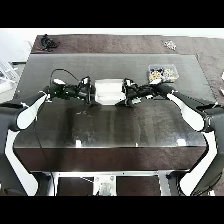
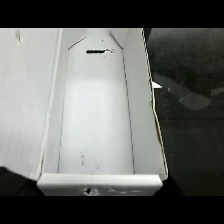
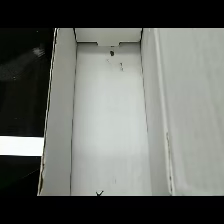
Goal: Fold the box and place the chain.
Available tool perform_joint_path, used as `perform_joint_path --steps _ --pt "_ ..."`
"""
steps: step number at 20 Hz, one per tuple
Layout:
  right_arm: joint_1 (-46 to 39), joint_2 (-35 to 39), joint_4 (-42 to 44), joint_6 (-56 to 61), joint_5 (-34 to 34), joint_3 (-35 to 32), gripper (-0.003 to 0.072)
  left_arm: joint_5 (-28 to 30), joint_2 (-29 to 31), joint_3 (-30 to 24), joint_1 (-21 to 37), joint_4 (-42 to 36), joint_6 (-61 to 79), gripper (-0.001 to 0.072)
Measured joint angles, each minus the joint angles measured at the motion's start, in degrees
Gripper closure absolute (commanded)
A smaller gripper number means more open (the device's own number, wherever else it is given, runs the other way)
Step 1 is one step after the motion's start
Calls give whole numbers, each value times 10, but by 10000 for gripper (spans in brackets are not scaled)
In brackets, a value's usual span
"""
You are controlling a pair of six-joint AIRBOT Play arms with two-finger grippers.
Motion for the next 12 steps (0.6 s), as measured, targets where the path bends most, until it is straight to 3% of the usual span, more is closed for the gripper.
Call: perform_joint_path --steps 12 --pt "0 0 0 0 -1 0 98 37 -5 1 -5 -1 3 6"
